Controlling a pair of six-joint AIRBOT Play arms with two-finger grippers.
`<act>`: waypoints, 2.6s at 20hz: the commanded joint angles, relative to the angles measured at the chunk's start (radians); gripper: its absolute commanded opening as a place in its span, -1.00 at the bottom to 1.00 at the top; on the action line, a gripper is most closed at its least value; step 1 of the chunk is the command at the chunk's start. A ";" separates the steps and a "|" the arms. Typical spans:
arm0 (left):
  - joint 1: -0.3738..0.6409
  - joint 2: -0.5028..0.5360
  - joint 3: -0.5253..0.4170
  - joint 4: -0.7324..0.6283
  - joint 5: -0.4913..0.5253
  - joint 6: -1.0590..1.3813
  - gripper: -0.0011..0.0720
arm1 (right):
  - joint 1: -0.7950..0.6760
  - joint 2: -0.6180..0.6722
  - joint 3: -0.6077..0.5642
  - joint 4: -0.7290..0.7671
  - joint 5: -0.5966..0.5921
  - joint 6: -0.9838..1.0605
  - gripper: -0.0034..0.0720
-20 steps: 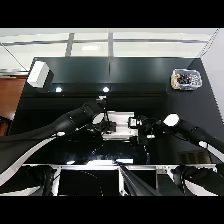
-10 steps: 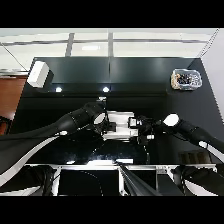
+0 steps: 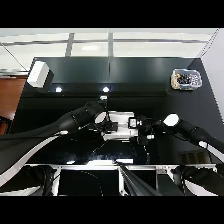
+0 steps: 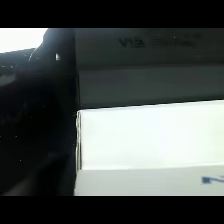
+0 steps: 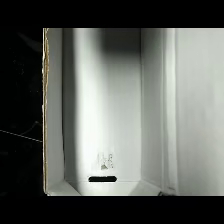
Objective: Fold the box and place the chain.
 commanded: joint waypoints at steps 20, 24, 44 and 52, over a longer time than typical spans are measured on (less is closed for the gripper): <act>0.002 -0.002 0.011 0.025 -0.016 -0.021 -0.92 | -0.002 0.201 -0.001 -0.264 0.068 0.202 0.72; 0.002 -0.002 0.011 0.035 -0.016 -0.021 -0.91 | 0.001 0.174 -0.001 -0.205 0.068 0.163 0.40; 0.002 -0.002 0.011 0.038 -0.013 -0.020 -0.91 | 0.078 0.108 -0.001 0.017 -0.070 0.240 -0.33; 0.002 -0.002 0.011 0.038 -0.013 -0.021 -0.91 | 0.028 0.109 -0.001 0.010 -0.073 0.240 -0.56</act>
